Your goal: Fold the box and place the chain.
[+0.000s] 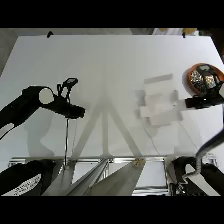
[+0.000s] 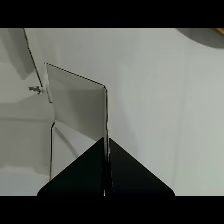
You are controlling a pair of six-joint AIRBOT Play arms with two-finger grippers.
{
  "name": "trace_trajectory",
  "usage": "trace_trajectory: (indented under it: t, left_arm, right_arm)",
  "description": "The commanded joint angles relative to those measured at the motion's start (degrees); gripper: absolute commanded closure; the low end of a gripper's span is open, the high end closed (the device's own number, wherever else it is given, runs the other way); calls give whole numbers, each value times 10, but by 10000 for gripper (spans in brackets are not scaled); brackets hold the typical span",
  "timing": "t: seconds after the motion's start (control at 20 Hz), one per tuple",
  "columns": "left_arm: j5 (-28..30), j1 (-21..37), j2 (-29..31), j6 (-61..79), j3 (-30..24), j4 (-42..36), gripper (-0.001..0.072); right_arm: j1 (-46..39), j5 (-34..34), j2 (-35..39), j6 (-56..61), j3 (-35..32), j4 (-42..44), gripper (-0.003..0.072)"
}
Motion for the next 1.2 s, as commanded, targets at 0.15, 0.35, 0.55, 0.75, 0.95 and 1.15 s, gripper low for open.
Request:
trace_trajectory:
  t: [0.15,0.35,0.55,0.75,0.95,1.15]
  left_arm:
    - [0,0,0,0,0,0,689]
    - [63,0,0,0,0,0,701]
    - [102,-5,-1,40,0,-29,471]
    - [105,-1,-38,338,0,-279,341]
    - [27,0,-123,685,0,-612,292]
    - [21,13,-192,723,48,-631,180]
  right_arm:
    - [99,-80,140,-3,-147,224,669]
    - [152,-116,174,0,-216,257,669]
    - [173,-127,174,0,-219,258,669]
    - [173,-129,174,0,-219,258,669]
    - [173,-126,174,0,-219,258,669]
    - [173,-125,174,0,-219,260,669]
